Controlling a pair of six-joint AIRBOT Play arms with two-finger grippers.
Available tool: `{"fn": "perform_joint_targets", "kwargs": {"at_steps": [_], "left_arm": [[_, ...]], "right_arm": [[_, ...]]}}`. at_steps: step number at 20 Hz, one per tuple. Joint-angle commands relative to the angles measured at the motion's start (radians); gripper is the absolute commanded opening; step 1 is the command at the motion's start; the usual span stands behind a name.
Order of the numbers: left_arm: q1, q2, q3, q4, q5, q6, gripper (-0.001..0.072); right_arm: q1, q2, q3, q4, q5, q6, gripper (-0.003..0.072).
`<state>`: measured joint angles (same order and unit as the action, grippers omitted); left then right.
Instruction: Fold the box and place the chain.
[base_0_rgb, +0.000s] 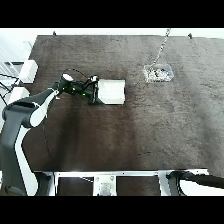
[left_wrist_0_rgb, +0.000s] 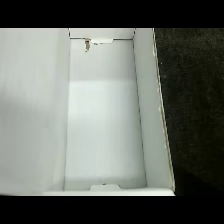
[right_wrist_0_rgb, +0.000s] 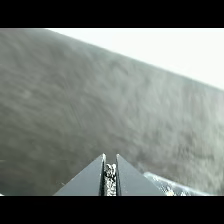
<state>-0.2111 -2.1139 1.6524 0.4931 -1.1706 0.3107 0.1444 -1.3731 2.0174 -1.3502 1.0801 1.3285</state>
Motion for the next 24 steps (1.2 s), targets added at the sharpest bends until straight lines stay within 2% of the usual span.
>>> {"fn": "perform_joint_targets", "kwargs": {"at_steps": [1, 5, 9, 16, 24], "left_arm": [[0.0, 0.0, 0.0, 0.0, 0.0, 0.0, 0.0363], [0.0, 0.0, 0.0, 0.0, 0.0, 0.0, 0.0363], [0.0, 0.0, 0.0, 0.0, 0.0, 0.0, 0.0363], [0.0, 0.0, 0.0, 0.0, 0.0, 0.0, 0.0363], [0.0, 0.0, 0.0, 0.0, 0.0, 0.0, 0.0363]], "right_arm": [[0.065, 0.076, 0.0, -0.003, 0.074, -0.029, 0.0017], [0.129, 0.077, -0.019, -0.003, 0.171, -0.029, 0.0018], [0.208, 0.076, -0.109, -0.003, 0.161, -0.032, 0.0018], [0.28, 0.076, -0.135, 0.001, -0.072, -0.051, 0.0017], [0.303, 0.076, -0.135, 0.001, -0.171, -0.058, 0.0017]]}}
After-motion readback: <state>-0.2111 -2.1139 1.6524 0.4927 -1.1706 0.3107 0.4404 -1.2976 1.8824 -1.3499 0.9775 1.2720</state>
